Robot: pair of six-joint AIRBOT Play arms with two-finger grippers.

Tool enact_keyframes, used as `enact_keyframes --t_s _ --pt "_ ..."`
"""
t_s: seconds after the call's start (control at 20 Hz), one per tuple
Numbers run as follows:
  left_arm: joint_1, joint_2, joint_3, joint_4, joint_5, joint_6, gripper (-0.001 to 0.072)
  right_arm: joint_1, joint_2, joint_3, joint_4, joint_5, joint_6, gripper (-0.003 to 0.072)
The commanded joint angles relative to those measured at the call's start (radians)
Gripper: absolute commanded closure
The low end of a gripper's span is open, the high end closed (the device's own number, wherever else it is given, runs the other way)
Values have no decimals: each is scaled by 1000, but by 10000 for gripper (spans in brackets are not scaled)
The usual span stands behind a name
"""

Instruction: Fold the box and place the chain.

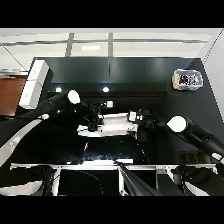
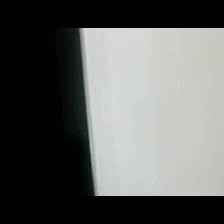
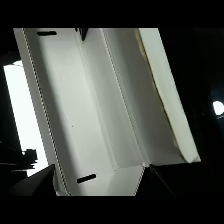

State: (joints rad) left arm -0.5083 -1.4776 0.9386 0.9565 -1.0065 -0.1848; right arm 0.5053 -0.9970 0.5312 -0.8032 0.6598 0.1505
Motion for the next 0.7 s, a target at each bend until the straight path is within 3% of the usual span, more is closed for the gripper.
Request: enact_keyframes --t_s 0.0,0.25,0.45,0.65 --pt "-1 1 0 0 2 2 678 -35 2 5 26 17 14 -34" --pt "-1 1 2 0 3 2 679 -49 -14 5 49 42 -6 -34" --pt "-19 18 2 4 13 2 680 -48 -67 5 138 28 -175 -34" --pt "-23 19 2 12 12 2 679 -47 -122 4 181 92 -241 -34"
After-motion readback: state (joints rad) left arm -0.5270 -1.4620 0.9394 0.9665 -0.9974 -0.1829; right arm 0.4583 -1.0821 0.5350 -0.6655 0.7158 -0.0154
